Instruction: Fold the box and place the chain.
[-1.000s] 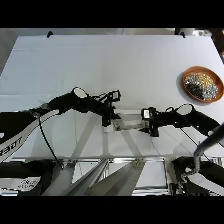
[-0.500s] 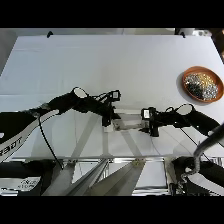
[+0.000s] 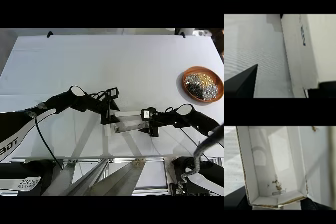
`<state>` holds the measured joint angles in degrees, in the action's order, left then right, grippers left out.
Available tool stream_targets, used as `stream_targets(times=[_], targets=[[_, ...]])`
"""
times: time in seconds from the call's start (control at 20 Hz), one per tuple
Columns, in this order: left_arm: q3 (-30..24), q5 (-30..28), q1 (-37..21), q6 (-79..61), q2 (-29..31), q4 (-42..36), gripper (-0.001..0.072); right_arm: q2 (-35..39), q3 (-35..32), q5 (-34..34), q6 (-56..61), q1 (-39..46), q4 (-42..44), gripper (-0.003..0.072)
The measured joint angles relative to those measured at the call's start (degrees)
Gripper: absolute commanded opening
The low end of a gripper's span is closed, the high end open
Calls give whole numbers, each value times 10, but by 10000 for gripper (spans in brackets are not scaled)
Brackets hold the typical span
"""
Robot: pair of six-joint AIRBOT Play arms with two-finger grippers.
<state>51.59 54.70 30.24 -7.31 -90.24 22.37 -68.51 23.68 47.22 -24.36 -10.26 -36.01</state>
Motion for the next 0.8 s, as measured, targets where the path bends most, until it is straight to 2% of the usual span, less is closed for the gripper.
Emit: stream_targets(times=[0.3, 0.35, 0.4, 0.5, 0.55, 0.6, 0.8], targets=[[0, 6, -45, 47, 76, 70, 601, 0, 0, -1, 0, 0, 1, 469], [0, 9, -53, 69, 94, 87, 501, 0, 0, -1, 0, 0, 0, 469], [0, 13, -60, 95, 112, 106, 342, 0, 0, 0, -1, 0, 0, 469], [0, 29, -68, 143, 151, 140, 99, 0, 0, 0, -1, 0, 0, 469], [0, 41, -70, 160, 169, 154, 23, 0, 0, 0, -1, 0, 0, 469], [0, 57, -71, 175, 188, 160, 4, 0, 0, 0, -1, 0, 0, 469], [0, 133, -38, 214, 233, 144, 4, 0, 0, 0, -1, 0, 0, 469]])
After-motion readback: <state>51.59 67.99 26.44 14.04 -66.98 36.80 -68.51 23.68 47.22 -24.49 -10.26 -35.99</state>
